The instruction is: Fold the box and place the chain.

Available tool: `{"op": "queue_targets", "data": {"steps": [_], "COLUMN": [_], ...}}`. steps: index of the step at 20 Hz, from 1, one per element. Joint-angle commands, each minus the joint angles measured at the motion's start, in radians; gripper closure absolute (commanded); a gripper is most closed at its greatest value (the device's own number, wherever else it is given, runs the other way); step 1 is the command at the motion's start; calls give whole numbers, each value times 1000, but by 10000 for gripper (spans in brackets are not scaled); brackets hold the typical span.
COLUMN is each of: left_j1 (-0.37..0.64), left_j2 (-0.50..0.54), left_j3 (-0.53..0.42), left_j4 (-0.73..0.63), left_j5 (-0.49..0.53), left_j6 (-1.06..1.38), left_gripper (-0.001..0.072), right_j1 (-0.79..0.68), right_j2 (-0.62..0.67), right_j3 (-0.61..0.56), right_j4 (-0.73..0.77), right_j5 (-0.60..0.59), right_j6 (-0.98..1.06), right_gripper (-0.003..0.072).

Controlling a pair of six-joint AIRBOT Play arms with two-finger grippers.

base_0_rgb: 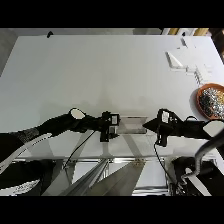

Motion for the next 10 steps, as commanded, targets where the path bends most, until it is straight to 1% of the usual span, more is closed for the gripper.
{"op": "queue_targets", "data": {"steps": [1,3,6,8,10], "left_j1": [0,0,0,0,0], "left_j2": [1,1,1,1,1], "left_j3": [0,0,0,0,0], "left_j4": [1,1,1,1,1], "left_j5": [0,0,0,0,0], "left_j6": [1,1,1,1,1], "left_gripper": [435,435,435,435,435], "right_j1": [1,1,1,1,1], "right_j2": [-86,-177,-321,-393,-426], "right_j3": [1,1,1,1,8], "right_j4": [209,250,256,252,190], "right_j5": [-128,-251,-378,-391,-372], "right_j6": [-73,-72,-8,11,103], "right_gripper": [668,668,668,668,668]}}
